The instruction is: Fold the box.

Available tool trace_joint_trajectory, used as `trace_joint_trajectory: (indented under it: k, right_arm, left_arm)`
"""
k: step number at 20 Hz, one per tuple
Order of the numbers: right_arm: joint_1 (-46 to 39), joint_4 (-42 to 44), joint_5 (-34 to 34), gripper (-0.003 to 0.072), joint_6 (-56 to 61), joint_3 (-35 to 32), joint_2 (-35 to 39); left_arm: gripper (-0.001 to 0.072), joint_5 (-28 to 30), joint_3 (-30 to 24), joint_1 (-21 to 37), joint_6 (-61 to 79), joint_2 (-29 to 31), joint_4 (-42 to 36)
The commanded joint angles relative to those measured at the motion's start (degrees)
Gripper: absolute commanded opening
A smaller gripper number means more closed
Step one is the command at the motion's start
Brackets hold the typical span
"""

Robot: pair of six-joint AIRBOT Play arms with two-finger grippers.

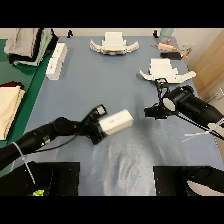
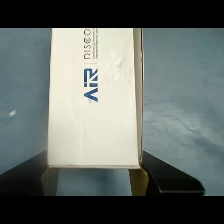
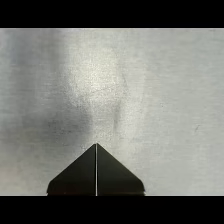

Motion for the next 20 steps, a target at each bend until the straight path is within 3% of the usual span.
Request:
trace_joint_trajectory:
  k: [1,2,5,8,11,20]
  right_arm:
    - [-0.1,-0.8,-1.6,0.0003,1.9,0.1,-0.2]
    - [-0.1,-0.8,-2.1,0.0003,1.9,0.1,-0.2]
    - [-0.1,-0.8,-3.5,0.0003,1.9,0.1,-0.2]
    - [-0.1,-0.8,-4.5,0.0003,1.9,0.1,-0.3]
    - [-0.1,-0.8,-5.9,0.0003,1.9,0.1,-0.3]
    - [-0.1,-0.8,-12.1,0.0003,3.4,0.1,-1.5]
  left_arm:
    - [0.0315,-3.4,1.3,17.9,-29.0,4.7,24.6]
    - [0.0315,-5.4,2.9,25.3,-32.5,4.6,28.5]
    - [0.0315,-8.5,10.1,45.2,-33.4,0.0,28.5]
    - [0.0315,-13.3,19.9,55.8,-31.4,-10.0,27.6]
    - [0.0315,-16.7,29.3,57.8,-30.3,-20.1,27.6]
    - [0.0315,-14.2,48.3,53.6,-24.6,-39.1,21.7]
